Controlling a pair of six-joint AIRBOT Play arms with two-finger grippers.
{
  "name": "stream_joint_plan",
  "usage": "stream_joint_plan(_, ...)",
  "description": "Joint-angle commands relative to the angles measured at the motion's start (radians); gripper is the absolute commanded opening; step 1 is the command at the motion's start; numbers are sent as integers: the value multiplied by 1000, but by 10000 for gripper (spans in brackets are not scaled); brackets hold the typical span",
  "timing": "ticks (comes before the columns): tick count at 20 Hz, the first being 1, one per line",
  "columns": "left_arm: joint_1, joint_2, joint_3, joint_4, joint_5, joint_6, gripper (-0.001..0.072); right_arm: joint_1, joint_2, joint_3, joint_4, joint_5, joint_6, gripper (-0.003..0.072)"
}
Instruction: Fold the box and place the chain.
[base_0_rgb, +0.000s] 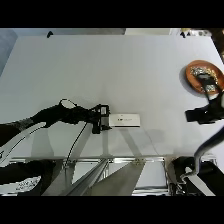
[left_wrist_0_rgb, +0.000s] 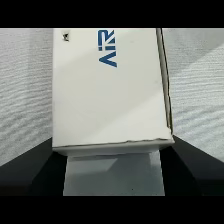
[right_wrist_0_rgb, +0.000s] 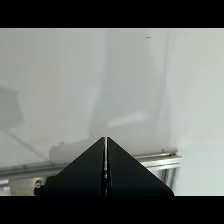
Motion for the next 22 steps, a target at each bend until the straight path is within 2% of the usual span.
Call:
stream_joint_plan(1, 2, 10, 2, -1, 2, 1, 7, -299, -1, -1, 3, -16, -65, 21)
stream_joint_plan(4, 20, 72, 1, -1, 6, -29, 5, -451, -1, 0, -4, -11, -57, 21)
stream_joint_plan(7, 84, 196, 1, 18, 42, -266, 5, -531, -1, 0, -3, -11, -57, 21)
stream_joint_plan(10, 208, 360, 1, 173, 49, -520, 4, -546, 0, 0, -3, -11, -57, 21)
stream_joint_plan(17, 659, 736, 1, 575, 49, -1067, 5, -546, -1, 0, -3, -11, -57, 21)
stream_joint_plan(19, 792, 792, 1, 648, 42, -1167, 5, -546, -1, 0, -3, -11, -57, 21)
stream_joint_plan(22, 966, 790, -11, 766, 40, -1305, 5, -546, -1, 0, -3, -11, -57, 21)
